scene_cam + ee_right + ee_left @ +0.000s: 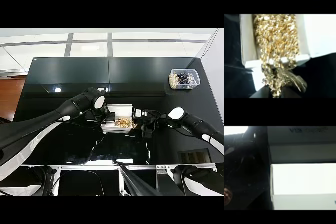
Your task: Fold the box and place the chain.
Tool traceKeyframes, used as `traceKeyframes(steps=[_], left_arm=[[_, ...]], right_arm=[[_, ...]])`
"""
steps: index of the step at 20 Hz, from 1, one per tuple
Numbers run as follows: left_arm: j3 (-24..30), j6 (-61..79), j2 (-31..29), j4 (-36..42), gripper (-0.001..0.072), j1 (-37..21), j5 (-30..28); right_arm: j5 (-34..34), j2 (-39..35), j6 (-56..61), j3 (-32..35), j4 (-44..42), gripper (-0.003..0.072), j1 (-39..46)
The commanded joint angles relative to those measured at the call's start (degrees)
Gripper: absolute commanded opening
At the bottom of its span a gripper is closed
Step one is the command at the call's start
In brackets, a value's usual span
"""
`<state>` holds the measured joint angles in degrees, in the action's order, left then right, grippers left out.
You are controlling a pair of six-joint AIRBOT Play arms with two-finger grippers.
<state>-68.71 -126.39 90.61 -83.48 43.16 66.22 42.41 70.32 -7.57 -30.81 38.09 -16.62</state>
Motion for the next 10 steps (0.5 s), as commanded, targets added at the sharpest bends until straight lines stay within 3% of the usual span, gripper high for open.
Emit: traceKeyframes(steps=[1,5,10], left_arm=[[-0.07,0.0,0.0,0.0,0.0029,-0.02,-0.09],[-0.07,0.0,0.0,-0.02,0.003,-0.04,-0.15],[-0.07,0.0,0.0,-0.02,0.003,-0.04,-0.17]], right_arm=[[-0.44,-1.79,11.34,-0.07,6.88,0.0018,-0.02],[0.57,-11.13,25.29,-0.26,14.1,0.0016,0.92],[10.82,-25.46,36.89,-6.12,13.6,0.0016,2.49]])
